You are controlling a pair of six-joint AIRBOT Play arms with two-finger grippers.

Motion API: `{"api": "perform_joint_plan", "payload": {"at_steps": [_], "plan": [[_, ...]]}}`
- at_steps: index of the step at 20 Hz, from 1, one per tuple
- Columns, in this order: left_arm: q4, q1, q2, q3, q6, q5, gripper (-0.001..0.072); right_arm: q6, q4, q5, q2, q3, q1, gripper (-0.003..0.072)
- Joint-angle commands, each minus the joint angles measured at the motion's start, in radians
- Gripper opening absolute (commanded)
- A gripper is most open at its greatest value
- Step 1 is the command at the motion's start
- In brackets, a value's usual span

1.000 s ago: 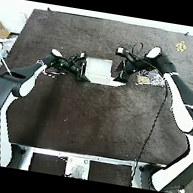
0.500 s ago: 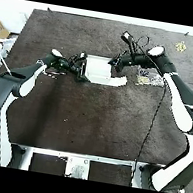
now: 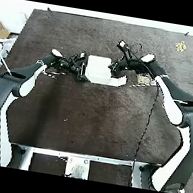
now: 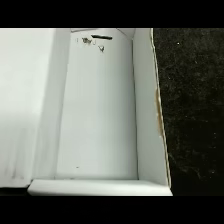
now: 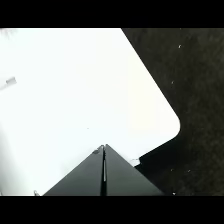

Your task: Fold the box and place the chain.

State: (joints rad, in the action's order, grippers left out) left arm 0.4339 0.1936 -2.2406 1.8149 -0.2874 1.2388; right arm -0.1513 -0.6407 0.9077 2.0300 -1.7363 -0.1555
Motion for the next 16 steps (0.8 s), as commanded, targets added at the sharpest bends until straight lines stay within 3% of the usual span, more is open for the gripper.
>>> {"api": "perform_joint_plan", "payload": {"at_steps": [1,7,12,16], "plan": [[0.000,0.000,0.000,0.000,-0.001,-0.001,0.0233,0.006,-0.051,0.046,0.042,0.000,0.000,0.0010],[0.000,0.000,0.000,0.000,-0.001,0.000,0.0233,0.006,-0.050,0.034,0.033,-0.001,0.004,0.0010],[0.000,0.000,0.000,0.000,-0.001,0.000,0.0233,0.005,-0.052,-0.022,-0.070,0.000,0.006,0.0010],[0.000,0.000,0.000,0.000,-0.001,0.000,0.0234,-0.056,-0.148,0.082,-0.196,0.000,0.021,0.0026]]}}
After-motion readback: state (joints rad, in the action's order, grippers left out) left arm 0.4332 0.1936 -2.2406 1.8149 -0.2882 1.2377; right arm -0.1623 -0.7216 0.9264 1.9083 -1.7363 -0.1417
